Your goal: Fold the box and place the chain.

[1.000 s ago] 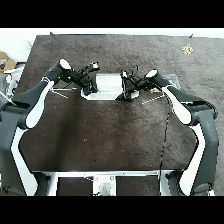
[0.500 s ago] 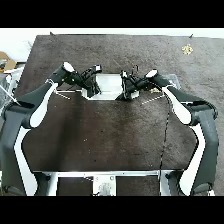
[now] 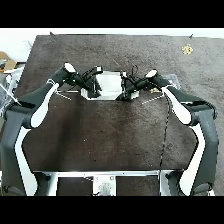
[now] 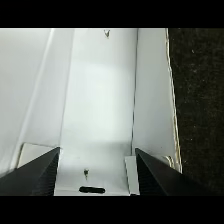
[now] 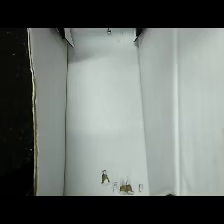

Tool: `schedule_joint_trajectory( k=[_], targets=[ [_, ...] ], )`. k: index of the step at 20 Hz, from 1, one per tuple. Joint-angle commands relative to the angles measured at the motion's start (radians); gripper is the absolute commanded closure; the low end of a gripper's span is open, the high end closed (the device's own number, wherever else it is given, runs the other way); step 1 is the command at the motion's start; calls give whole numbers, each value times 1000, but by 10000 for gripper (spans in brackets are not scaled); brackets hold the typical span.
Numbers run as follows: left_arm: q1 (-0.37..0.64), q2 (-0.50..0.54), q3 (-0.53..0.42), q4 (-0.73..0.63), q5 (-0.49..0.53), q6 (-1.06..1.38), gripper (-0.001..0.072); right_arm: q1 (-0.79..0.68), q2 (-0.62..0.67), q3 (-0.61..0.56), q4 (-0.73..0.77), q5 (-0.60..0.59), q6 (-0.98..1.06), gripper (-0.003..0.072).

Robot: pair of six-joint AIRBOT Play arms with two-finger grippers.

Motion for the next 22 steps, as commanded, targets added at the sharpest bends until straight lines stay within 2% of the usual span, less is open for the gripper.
schedule_joint_trajectory(
  k=[1,8,9,11,12,15,18,22],
  targets=[
    [0,0,0,-2,6,-2,143,0,-1,0,0,0,0,261],
    [1,0,0,2,6,-17,144,0,-1,0,0,0,0,260],
    [2,0,0,2,5,-25,221,0,-1,0,0,0,0,260],
    [2,2,0,12,-10,-26,653,0,-1,0,0,0,0,260],
    [2,3,0,28,-18,-35,699,0,-1,0,0,0,0,260],
    [2,9,18,143,-40,-182,701,0,-1,0,0,0,0,260],
    [3,9,100,264,-82,-393,702,0,-1,0,0,0,0,260],
    [65,15,234,271,-171,-677,703,0,-1,0,0,0,0,261]
  ],
)
